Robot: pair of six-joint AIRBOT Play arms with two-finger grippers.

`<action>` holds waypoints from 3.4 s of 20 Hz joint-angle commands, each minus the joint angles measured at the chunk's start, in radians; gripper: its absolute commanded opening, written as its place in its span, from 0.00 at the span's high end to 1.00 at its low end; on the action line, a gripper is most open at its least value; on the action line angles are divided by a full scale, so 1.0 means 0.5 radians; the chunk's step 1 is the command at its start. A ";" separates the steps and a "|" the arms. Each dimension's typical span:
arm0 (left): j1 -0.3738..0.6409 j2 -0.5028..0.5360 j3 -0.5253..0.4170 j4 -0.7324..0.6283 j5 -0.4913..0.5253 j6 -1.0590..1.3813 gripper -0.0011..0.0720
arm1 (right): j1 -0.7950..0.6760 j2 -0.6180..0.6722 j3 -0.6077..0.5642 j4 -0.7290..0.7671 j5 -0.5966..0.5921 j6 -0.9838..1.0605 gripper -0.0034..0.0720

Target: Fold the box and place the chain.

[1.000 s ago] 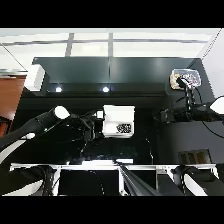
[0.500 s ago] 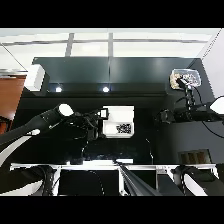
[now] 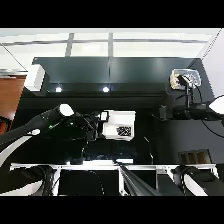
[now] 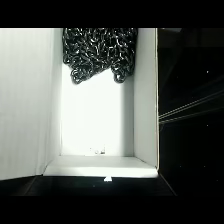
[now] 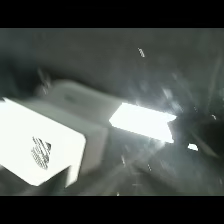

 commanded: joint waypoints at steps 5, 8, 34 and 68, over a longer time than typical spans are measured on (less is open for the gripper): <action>0.001 -0.002 0.002 0.005 0.014 0.005 0.50 | 0.488 -0.328 0.095 0.200 -0.730 -0.038 0.00; 0.001 -0.002 0.002 0.005 0.011 0.005 0.50 | 0.604 -0.439 0.108 0.198 -0.578 -0.369 0.00; 0.000 0.000 0.002 0.003 0.000 0.005 0.50 | 0.893 -0.575 0.333 -0.039 0.134 -1.526 0.00; 0.000 0.000 0.002 0.003 -0.013 0.005 0.50 | 0.892 -0.581 0.275 -0.048 0.039 -1.524 0.57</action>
